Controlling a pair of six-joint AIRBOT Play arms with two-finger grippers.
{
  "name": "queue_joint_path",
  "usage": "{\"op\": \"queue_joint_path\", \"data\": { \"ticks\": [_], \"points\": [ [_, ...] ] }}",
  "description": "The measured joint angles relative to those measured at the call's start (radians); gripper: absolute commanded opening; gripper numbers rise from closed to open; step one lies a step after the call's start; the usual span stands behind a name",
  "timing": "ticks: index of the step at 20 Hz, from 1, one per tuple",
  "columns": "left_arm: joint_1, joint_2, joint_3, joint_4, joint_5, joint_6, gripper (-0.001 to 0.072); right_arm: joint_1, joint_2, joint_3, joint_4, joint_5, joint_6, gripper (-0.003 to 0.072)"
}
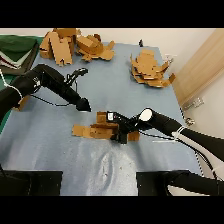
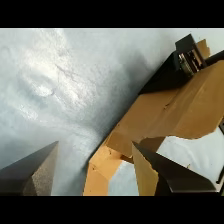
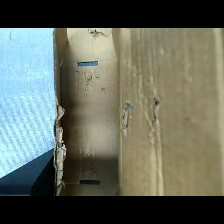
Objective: Fold the box.
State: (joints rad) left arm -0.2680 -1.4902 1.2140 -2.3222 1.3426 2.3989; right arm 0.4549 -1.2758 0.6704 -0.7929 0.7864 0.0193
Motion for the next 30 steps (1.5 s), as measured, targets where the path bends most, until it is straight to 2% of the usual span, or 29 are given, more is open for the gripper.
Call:
{"op": "queue_joint_path", "data": {
  "ticks": [2, 3, 4, 10, 12, 14, 17, 19, 23, 30],
  "points": [
    [0.0, 0.0, -0.004, -0.022, 0.035, -0.002, 0.0347, 0.0, -0.001, 0.0, -0.001, 0.001, 0.0, 0.0411],
    [0.0, 0.0, -0.005, -0.042, 0.056, -0.002, 0.0105, 0.0, -0.001, 0.0, -0.001, 0.002, 0.0, 0.0411],
    [0.0, 0.0, -0.006, -0.061, 0.079, 0.0, 0.0012, 0.0, -0.001, 0.0, -0.001, 0.002, 0.0, 0.0411],
    [-0.006, 0.001, -0.026, -0.095, 0.23, -0.079, 0.0009, 0.0, -0.001, 0.0, -0.003, 0.005, 0.0, 0.0411],
    [-0.043, 0.002, -0.053, -0.148, 0.291, -0.121, 0.0009, 0.0, -0.001, 0.0, -0.003, 0.005, 0.0, 0.0411],
    [-0.116, 0.002, -0.075, -0.182, 0.294, -0.161, 0.001, 0.0, -0.001, 0.0, -0.003, 0.006, 0.0, 0.0411],
    [-0.24, 0.001, -0.068, -0.215, 0.206, -0.199, 0.001, 0.0, -0.001, 0.0, -0.004, 0.006, 0.0, 0.0411],
    [-0.271, 0.0, -0.05, -0.217, 0.135, -0.215, 0.0009, 0.0, -0.001, -0.001, -0.004, 0.011, 0.0, 0.0411],
    [-0.249, -0.021, -0.03, -0.246, 0.018, -0.249, 0.001, 0.002, -0.001, -0.001, -0.007, 0.012, -0.001, 0.0411],
    [-0.188, -0.102, -0.024, -0.244, -0.085, -0.323, 0.0011, 0.002, -0.002, -0.001, -0.004, 0.01, -0.001, 0.0411]
  ]
}}
